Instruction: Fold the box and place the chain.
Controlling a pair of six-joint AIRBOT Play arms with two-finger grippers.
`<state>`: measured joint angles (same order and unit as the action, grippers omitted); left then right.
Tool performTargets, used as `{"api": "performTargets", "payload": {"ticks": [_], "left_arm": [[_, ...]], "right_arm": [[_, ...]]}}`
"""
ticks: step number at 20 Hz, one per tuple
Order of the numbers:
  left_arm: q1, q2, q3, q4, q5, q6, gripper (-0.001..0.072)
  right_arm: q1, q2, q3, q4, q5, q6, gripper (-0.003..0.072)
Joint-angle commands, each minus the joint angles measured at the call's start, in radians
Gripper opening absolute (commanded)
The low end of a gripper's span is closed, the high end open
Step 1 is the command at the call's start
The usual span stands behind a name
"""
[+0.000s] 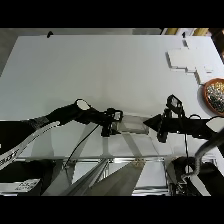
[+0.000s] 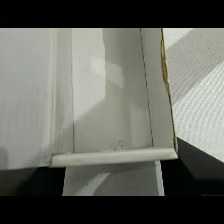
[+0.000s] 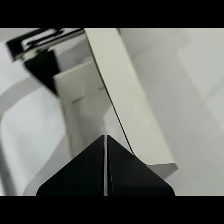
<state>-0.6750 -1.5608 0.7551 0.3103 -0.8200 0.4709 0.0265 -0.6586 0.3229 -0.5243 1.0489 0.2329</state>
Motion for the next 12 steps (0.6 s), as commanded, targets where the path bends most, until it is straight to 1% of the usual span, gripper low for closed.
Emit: {"api": "performTargets", "payload": {"ticks": [1, 3, 4, 7, 9, 12], "left_arm": [[0.000, 0.000, 0.001, 0.000, 0.000, 0.000, 0.0134], [0.000, 0.000, 0.001, 0.000, 0.000, 0.000, 0.0134], [0.000, 0.000, 0.001, 0.000, 0.000, 0.000, 0.0134], [0.000, 0.000, 0.001, 0.000, 0.000, 0.000, 0.0134], [0.000, 0.000, 0.001, 0.000, 0.000, 0.000, 0.0134], [0.000, 0.000, 0.001, 0.000, 0.000, 0.000, 0.0134]], "right_arm": [[0.001, -0.095, 0.001, 0.085, -0.203, 0.003, 0.0024], [0.000, -0.197, 0.001, 0.085, -0.280, 0.007, 0.0024], [0.000, -0.245, 0.001, 0.084, -0.297, 0.007, 0.0024], [0.000, -0.364, 0.001, 0.084, -0.293, 0.007, 0.0024], [0.000, -0.384, 0.001, 0.084, -0.274, 0.007, 0.0024], [0.000, -0.347, 0.033, 0.068, -0.200, 0.011, 0.0024]]}}
